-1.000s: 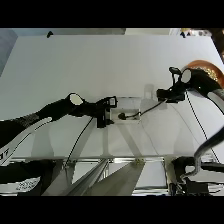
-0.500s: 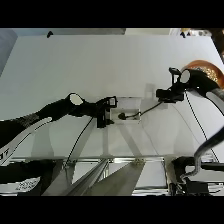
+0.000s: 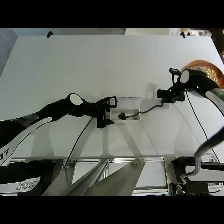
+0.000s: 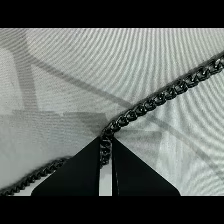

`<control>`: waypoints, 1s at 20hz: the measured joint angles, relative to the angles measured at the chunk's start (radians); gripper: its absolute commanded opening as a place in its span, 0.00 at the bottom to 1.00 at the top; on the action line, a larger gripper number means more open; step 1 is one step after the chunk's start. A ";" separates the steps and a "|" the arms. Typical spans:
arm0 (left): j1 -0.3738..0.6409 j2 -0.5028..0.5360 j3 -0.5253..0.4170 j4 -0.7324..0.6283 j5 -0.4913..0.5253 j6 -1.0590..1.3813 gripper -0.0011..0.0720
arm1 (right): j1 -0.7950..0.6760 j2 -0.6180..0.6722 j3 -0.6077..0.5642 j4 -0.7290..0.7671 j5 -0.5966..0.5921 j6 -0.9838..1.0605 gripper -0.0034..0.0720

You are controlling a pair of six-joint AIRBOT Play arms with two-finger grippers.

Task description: Fold the box and place the chain.

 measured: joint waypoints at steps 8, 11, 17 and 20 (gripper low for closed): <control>0.000 0.000 0.000 0.000 0.000 0.000 0.55 | 0.001 0.092 -0.002 0.004 0.084 -0.077 0.07; 0.000 0.000 0.000 0.000 0.000 0.000 0.55 | 0.001 0.219 -0.001 0.035 0.126 -0.122 0.07; 0.000 0.000 0.000 0.000 0.000 0.000 0.55 | 0.001 0.497 -0.001 0.188 0.184 -0.183 0.07; 0.000 0.000 0.000 0.000 0.000 0.000 0.55 | 0.007 0.601 -0.001 0.302 0.204 -0.205 0.07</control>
